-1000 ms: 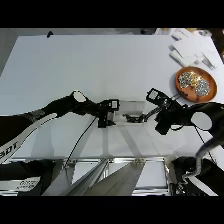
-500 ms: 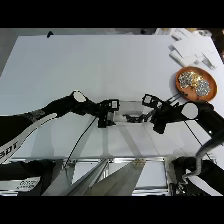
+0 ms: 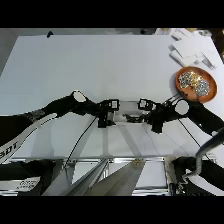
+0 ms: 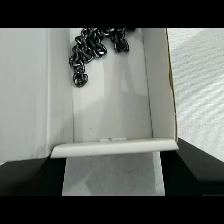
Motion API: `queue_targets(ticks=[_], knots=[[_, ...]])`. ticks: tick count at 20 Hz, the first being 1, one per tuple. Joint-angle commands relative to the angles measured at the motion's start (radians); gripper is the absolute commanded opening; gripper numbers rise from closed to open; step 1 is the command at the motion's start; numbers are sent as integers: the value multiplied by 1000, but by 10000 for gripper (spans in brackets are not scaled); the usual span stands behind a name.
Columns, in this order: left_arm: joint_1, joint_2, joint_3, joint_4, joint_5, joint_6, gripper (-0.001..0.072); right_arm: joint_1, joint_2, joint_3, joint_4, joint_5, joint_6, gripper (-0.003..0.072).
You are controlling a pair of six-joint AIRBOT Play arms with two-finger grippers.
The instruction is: Fold the box and place the chain.
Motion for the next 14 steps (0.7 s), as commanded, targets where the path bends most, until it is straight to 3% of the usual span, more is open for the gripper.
queue_targets(ticks=[1,7,10,14], knots=[[1,1,0,0,0,0,139,-1,-42,0,4,-32,-15,160],[1,1,0,0,0,0,139,-1,-63,0,10,-71,-14,155],[1,1,0,0,0,0,139,-1,-63,0,25,-58,-14,32],[1,1,0,0,0,0,139,-1,-20,0,-11,-16,-2,19]])
